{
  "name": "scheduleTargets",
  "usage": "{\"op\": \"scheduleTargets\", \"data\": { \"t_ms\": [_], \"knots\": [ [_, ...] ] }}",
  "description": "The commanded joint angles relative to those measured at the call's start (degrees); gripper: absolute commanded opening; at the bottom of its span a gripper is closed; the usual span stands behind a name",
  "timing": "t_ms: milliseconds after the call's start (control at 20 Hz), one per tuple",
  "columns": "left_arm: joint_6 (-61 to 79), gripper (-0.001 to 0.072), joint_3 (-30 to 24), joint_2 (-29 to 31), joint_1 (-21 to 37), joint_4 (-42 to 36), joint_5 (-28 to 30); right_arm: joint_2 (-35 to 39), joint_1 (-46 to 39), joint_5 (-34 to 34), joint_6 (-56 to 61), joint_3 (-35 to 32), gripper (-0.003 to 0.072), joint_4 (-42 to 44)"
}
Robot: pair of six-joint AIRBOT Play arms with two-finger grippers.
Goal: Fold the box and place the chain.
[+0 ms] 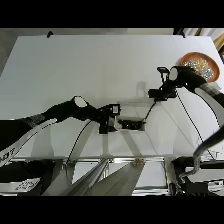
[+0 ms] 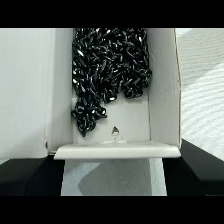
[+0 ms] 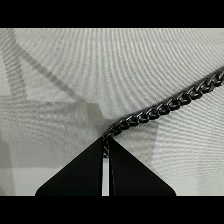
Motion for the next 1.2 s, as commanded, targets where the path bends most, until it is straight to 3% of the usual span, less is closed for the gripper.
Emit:
{"op": "scheduleTargets", "data": {
  "t_ms": [0,200,450,700,1150],
  "knots": [
    [0.0,0.0137,0.0,0.0,0.0,0.0,0.0,0.4,0.1,2.3,-3.4,0.0,0.0009,0.6],
    [0.0,0.0137,0.0,0.0,0.0,0.0,0.0,6.9,0.1,2.5,-5.1,0.0,0.0009,-0.1],
    [0.0,0.0137,0.0,0.0,0.0,0.0,0.0,22.2,0.2,4.6,-6.2,0.0,0.0009,1.9],
    [0.0,0.0137,0.0,0.0,0.0,0.0,0.0,35.9,6.4,4.7,-6.2,0.0,0.0009,2.4],
    [0.0,0.0137,0.0,0.0,0.0,0.0,0.0,48.3,16.2,4.5,-2.8,0.0,0.0009,2.3]
  ]
}}
